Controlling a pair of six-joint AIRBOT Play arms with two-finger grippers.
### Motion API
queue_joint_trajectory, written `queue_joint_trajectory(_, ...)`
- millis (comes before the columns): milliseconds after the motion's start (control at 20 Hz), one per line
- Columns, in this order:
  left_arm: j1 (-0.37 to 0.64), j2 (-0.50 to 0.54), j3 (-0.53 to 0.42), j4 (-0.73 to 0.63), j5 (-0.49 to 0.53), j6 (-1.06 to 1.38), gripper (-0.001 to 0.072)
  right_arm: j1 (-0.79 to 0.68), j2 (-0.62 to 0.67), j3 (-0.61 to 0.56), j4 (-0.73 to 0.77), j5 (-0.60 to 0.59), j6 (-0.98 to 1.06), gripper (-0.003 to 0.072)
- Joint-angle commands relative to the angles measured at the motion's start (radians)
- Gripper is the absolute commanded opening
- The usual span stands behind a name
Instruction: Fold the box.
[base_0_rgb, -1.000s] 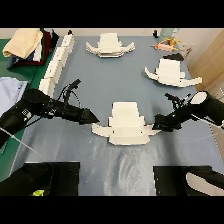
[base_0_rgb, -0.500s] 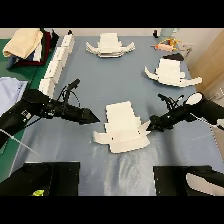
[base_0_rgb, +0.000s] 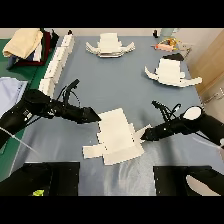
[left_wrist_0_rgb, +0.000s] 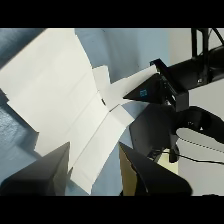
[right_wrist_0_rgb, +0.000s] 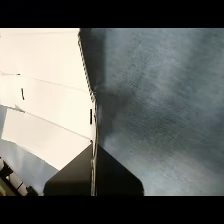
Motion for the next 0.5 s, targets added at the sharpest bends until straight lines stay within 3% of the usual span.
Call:
queue_joint_trajectory(0, -0.001, -0.041, -0.001, 0.075, 0.022, 0.000, 0.0462, 0.051, 0.144, -0.101, 0.014, -0.185, -0.011, 0.0004)
queue_joint_trajectory(250, -0.001, -0.123, -0.001, 0.101, 0.060, 0.034, 0.0461, 0.051, 0.200, -0.105, 0.018, -0.186, -0.010, 0.0005)
queue_joint_trajectory(450, -0.001, -0.266, 0.031, 0.061, 0.116, 0.173, 0.0461, 0.051, 0.199, -0.105, 0.019, -0.165, -0.010, 0.0004)
